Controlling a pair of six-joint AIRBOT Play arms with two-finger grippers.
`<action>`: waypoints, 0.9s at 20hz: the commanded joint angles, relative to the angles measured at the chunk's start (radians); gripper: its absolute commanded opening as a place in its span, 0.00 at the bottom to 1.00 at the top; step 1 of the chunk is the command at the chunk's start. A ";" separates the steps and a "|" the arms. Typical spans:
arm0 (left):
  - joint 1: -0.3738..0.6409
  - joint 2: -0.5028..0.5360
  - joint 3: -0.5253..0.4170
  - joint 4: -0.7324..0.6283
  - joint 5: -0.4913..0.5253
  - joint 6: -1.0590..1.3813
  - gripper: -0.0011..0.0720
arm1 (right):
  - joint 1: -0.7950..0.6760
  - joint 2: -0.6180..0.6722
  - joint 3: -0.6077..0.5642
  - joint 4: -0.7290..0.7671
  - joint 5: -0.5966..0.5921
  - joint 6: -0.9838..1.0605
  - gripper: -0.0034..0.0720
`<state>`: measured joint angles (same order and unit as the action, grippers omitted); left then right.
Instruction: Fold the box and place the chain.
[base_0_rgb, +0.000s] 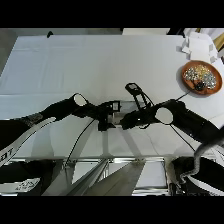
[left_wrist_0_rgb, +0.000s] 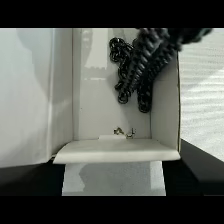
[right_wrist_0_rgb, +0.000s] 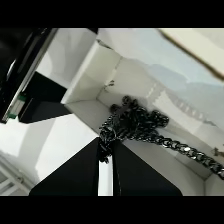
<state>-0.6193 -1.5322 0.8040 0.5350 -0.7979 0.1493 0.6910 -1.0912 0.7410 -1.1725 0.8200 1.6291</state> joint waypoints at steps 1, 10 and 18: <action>0.001 0.000 0.000 0.000 0.000 0.000 0.55 | -0.041 -0.007 -0.001 -0.009 -0.003 0.028 0.12; 0.001 0.000 0.000 0.000 0.001 0.000 0.55 | -0.108 0.063 0.002 -0.027 0.045 0.011 0.46; 0.001 0.000 0.000 0.000 0.000 0.000 0.55 | -0.425 0.256 0.005 -0.490 0.388 0.011 0.40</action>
<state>-0.6193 -1.5322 0.8040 0.5346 -0.7975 0.1493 0.3790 -0.8745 0.7456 -1.4784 1.0981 1.6398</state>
